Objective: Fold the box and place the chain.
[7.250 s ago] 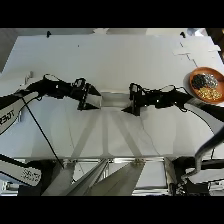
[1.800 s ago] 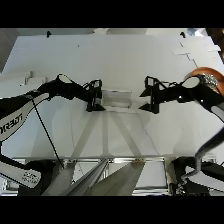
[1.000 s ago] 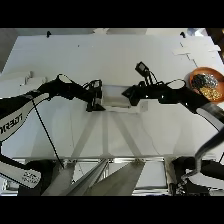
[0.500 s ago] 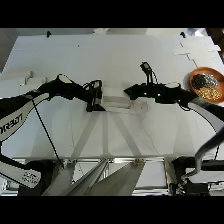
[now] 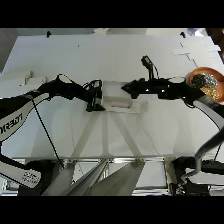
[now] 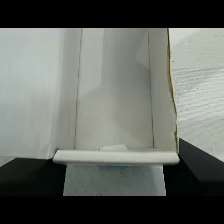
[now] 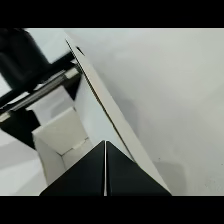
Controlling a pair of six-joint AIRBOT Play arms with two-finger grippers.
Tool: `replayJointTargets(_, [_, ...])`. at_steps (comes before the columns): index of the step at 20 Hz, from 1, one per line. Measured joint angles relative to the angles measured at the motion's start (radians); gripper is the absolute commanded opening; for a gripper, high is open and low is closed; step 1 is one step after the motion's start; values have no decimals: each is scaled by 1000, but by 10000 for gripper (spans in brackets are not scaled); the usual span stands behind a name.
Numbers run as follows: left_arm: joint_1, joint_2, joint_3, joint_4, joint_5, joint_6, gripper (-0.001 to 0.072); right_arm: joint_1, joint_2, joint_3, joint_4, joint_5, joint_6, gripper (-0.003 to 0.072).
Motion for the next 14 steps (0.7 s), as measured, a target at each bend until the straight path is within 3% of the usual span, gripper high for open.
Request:
replayJointTargets(4, [0, 0, 0, 0, 0, 0, 464, -55, 94, 5, -189, 112, 16, 16])
replayJointTargets(5, [0, 0, 0, 0, 0, 0, 464, -67, 110, 6, -258, 140, 21, 51])
replayJointTargets(6, [0, 0, 0, 1, 0, 0, 464, -76, 120, 6, -334, 167, 28, 231])
replayJointTargets(7, [0, 0, 0, 1, 0, 0, 464, -82, 125, 6, -402, 186, 28, 350])
replayJointTargets(8, [0, 0, 0, 1, 0, 0, 464, -87, 128, 6, -464, 199, 29, 351])
replayJointTargets(10, [0, 0, 0, 1, 0, 0, 464, -92, 127, 6, -546, 201, 26, 421])
replayJointTargets(14, [0, 0, 0, 1, 0, -1, 464, -96, 97, 6, -619, 149, -66, 463])
